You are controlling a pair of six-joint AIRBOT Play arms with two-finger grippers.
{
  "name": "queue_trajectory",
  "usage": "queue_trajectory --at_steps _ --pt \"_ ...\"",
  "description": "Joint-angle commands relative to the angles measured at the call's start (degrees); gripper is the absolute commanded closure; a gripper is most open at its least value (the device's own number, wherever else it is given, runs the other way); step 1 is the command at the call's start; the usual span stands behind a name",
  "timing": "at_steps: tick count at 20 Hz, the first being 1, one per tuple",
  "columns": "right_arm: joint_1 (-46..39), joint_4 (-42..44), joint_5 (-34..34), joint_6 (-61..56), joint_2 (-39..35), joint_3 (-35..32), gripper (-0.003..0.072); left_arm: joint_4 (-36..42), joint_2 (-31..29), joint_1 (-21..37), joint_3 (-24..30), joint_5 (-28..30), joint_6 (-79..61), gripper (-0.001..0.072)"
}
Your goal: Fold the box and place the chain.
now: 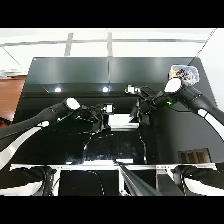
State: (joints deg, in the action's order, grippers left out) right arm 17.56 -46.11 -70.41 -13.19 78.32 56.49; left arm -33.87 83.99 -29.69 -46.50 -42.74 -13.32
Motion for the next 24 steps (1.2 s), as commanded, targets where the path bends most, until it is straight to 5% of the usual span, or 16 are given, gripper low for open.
queue_trajectory --at_steps 1,18,23,24 --pt "0.07 -0.02 0.24 -0.07 0.04 -0.35 0.0401 -0.04 0.02 0.02 -0.07 0.11 0.02 0.0337" --pt "-0.11 1.36 -1.29 -2.84 -2.23 -1.53 0.0402 -0.04 0.02 0.02 -0.07 0.11 0.02 0.0337" --pt "-4.83 1.55 -9.42 -14.75 -6.27 -1.44 0.0413 -0.04 0.02 0.02 -0.07 0.11 0.02 0.0337" --pt "-6.47 1.75 -13.55 -18.64 -6.25 -1.53 0.0492 -0.04 0.02 0.02 -0.07 0.11 0.02 0.0337"
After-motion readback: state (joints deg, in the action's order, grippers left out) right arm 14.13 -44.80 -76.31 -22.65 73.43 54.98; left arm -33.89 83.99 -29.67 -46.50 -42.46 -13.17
